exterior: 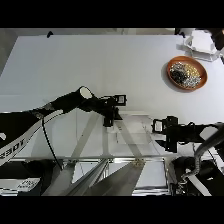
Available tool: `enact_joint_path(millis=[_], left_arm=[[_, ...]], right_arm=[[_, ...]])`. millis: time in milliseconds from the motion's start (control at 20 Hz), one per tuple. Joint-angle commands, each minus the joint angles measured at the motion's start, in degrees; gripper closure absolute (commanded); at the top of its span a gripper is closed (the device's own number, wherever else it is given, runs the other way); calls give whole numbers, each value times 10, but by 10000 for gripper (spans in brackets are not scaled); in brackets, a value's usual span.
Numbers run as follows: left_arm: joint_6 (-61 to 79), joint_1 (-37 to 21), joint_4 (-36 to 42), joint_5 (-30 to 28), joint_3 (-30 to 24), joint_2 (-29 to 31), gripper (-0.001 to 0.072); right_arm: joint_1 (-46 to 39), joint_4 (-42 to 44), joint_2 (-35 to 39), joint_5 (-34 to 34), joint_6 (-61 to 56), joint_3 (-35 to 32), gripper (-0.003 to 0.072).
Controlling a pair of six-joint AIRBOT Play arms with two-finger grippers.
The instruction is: Fold the box and place the chain.
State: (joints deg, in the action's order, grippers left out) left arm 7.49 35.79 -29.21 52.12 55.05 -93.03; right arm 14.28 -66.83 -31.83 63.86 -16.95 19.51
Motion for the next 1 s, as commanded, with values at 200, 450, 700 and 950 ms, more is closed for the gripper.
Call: enact_joint_path(millis=[200, 450, 700, 950], left_arm=[[0, 0, 0, 0, 1, 0, 699], [0, 0, 0, 0, 1, 0, 699], [0, 0, 0, 0, 1, 0, 699], [0, 0, 0, 0, 1, 0, 699]], right_arm=[[38, 38, -2, -91, 134, -90, 172], [124, 21, -2, -150, 106, -90, 140], [136, 16, -2, -228, 93, -90, 138], [136, 9, -3, -225, 93, -94, 138]])
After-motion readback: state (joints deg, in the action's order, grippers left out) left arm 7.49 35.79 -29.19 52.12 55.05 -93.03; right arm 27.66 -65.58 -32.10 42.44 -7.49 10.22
